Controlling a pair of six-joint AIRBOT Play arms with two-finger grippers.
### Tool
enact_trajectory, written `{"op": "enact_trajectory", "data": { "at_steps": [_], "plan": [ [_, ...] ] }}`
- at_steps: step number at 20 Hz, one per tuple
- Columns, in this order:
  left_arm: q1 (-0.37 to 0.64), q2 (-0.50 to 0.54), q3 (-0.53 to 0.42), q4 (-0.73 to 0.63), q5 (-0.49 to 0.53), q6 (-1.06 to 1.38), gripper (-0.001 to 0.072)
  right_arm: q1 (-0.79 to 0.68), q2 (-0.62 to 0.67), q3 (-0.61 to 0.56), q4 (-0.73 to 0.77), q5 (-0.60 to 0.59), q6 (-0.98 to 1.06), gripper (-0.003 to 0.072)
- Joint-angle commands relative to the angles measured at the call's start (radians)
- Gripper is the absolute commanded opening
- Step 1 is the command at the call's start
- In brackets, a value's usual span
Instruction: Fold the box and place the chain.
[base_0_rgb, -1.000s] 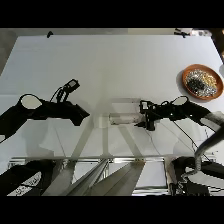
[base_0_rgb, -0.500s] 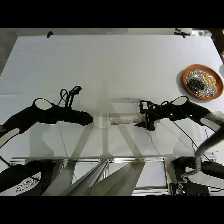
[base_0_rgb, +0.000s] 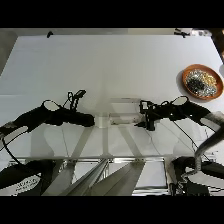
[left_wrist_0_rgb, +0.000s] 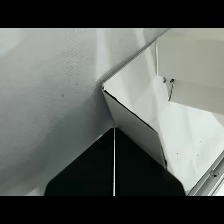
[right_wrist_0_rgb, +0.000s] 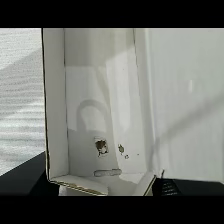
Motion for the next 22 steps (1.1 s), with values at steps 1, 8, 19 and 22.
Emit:
{"op": "enact_trajectory", "data": {
  "at_steps": [1, 8, 19, 22],
  "plan": [
    [-0.013, -0.003, 0.0, -0.028, 0.01, 0.005, 0.0003, 0.001, 0.001, 0.0, 0.0, 0.0, 0.0, 0.0444],
    [-0.058, -0.002, 0.0, -0.169, 0.014, 0.106, 0.0006, 0.001, 0.001, 0.0, 0.0, 0.0, 0.0, 0.0444],
    [-0.104, 0.027, 0.046, -0.209, 0.01, 0.182, 0.033, 0.001, 0.001, 0.0, 0.0, 0.0, 0.0, 0.0444],
    [-0.121, 0.026, 0.072, -0.209, 0.023, 0.18, 0.0345, 0.001, 0.001, 0.0, 0.0, 0.0, 0.0, 0.0444]
  ]
}}
